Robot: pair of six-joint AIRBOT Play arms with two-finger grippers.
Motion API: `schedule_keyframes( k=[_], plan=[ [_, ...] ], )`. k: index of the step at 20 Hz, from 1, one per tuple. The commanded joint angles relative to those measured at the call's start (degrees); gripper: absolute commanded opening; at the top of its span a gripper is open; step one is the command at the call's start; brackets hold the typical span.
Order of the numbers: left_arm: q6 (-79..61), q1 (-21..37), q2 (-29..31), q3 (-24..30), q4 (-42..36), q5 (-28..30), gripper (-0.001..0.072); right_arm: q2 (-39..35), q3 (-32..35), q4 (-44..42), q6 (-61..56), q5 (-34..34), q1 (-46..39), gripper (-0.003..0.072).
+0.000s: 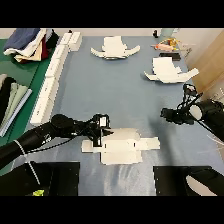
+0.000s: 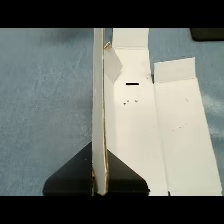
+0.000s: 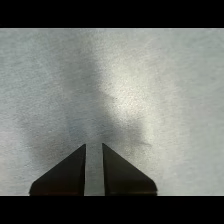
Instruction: Fold the box.
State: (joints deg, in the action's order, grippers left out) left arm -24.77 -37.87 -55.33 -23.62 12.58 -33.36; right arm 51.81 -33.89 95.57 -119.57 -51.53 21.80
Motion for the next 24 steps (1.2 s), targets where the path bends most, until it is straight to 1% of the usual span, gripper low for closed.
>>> schedule_keyframes(
  k=[1,3,7,10,15,16,18,19,20,23,24],
  plan=[
    [-0.26,-0.72,-0.04,0.81,-1.7,1.9,0.0014,0.02,-0.02,-0.04,0.0,0.44,0.04,0.0161],
    [0.15,-2.67,-0.04,0.98,-1.42,1.95,0.0015,0.02,-0.02,-0.11,-0.02,0.44,0.09,0.0162],
    [2.32,-6.56,-0.04,1.92,-1.42,4.85,0.0015,0.02,-0.02,-0.39,0.0,0.44,0.09,0.0162],
    [3.85,-7.78,-0.02,2.56,-1.42,4.9,0.0015,0.02,-0.02,-0.39,0.0,0.42,0.09,0.0161],
    [4.9,-7.87,0.68,2.84,-1.38,5.11,0.0015,0.02,-0.02,-0.39,0.0,0.44,0.09,0.0161],
    [4.85,-7.87,1.07,2.84,-1.07,6.45,0.0015,0.02,0.0,-0.39,0.0,0.44,0.09,0.0161],
    [3.91,-7.8,2.25,2.71,-0.96,12.7,0.0016,0.02,0.0,-0.39,0.0,0.46,0.09,0.0161],
    [1.73,-7.74,2.71,2.34,-0.94,15.54,0.0016,0.02,0.0,-0.39,0.0,0.46,0.09,0.0161],
    [-1.16,-7.74,2.95,1.7,-0.74,17.07,0.0016,0.02,-0.02,-0.39,0.0,0.48,0.09,0.0161],
    [-3.1,-7.74,2.89,-0.24,-0.76,15.08,0.0016,0.02,-0.02,-0.42,0.0,0.55,0.09,0.0161],
    [-3.13,-7.74,2.89,-0.57,-0.76,15.28,0.0016,0.02,0.0,-0.42,0.0,0.63,0.09,0.0161]
  ],
)
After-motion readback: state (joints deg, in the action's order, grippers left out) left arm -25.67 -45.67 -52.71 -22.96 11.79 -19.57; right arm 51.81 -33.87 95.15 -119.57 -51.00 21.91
